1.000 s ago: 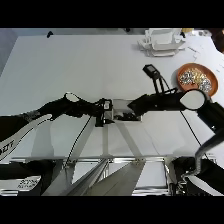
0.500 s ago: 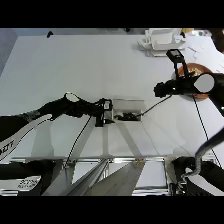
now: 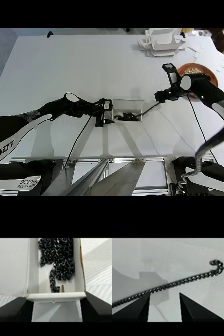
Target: Fold the box and place the chain.
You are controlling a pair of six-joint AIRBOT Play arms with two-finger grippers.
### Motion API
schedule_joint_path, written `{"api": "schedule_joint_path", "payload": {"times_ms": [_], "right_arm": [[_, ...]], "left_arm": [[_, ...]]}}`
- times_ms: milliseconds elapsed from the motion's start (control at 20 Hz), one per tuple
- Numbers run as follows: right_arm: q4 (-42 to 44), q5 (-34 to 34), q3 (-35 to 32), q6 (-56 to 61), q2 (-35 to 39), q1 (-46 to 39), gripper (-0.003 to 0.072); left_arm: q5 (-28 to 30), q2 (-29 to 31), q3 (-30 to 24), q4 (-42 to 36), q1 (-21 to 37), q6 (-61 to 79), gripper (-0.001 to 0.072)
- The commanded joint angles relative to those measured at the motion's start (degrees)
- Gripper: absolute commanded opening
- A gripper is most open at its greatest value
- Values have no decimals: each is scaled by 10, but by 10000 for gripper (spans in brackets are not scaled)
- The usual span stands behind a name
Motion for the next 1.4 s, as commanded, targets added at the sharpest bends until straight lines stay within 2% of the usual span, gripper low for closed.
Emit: {"api": "schedule_joint_path", "payload": {"times_ms": [0, 100, 200, 800, 850, 900, 950, 1150, 1350], "right_arm": [[-8, 4, 1, 20, -25, 0, 394], [-8, 7, 0, 30, -35, 0, 383], [-8, 7, 0, 30, -40, 0, 328], [-12, 3, -1, 29, -67, 0, 287], [-12, 3, -1, 28, -68, 0, 230], [-12, 3, -1, 26, -68, 0, 63], [-12, 10, -1, 21, -68, 0, 11], [-13, 48, -1, -3, -43, 0, 11], [-12, 74, -1, -3, 38, 0, 11]], "left_arm": [[0, 0, 0, 0, 0, 0, 138], [0, 0, 0, 0, 0, 0, 138], [0, 0, 0, 0, 0, 0, 138], [0, 0, 0, 0, 0, 0, 138], [0, 0, 0, 0, 0, 0, 138], [0, 0, 0, 0, 0, 0, 138], [0, 0, 0, 0, 0, 0, 138], [0, 0, 0, 0, 0, 0, 138], [0, 0, 0, 0, 0, 0, 138]]}}
